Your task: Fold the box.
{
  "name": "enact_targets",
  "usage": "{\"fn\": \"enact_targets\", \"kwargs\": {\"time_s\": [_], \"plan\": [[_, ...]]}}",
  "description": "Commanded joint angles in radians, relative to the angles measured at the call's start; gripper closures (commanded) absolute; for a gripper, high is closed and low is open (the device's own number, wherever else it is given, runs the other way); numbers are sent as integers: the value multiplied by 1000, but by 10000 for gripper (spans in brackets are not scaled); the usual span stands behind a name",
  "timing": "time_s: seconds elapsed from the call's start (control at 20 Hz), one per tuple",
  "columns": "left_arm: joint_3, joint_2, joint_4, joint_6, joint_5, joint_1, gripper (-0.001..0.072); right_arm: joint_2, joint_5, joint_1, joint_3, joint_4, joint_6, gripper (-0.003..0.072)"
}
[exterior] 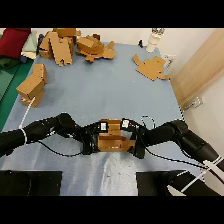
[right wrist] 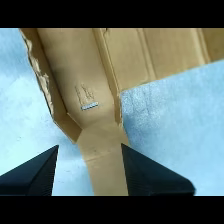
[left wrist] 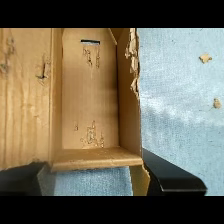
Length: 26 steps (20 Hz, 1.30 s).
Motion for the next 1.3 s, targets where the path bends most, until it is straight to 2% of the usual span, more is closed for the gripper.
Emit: {"fn": "enact_targets", "kwargs": {"time_s": [0.0,0.1,0.15,0.2,0.25,0.3,0.35,0.45,0.6,0.9,1.25], "plan": [[0,0,0,0,-2,0,377,11,-59,0,34,69,185,84],[0,0,0,0,-2,0,377,11,-106,0,93,69,348,84],[0,0,0,0,0,0,377,11,-115,0,122,62,401,108],[0,0,0,0,0,0,377,11,-106,0,147,61,464,218],[0,0,0,0,4,0,378,10,-73,0,164,66,546,434],[0,0,0,0,10,0,377,10,-11,0,167,93,648,688],[0,0,0,0,11,0,377,5,62,0,165,133,720,682],[0,0,0,0,10,0,377,-31,195,0,165,230,739,683],[0,0,0,0,11,0,377,-147,307,0,165,300,738,684],[0,0,0,0,11,0,377,-386,307,0,165,303,695,685],[0,0,0,-1,14,0,378,-415,297,0,165,302,684,685]]}}
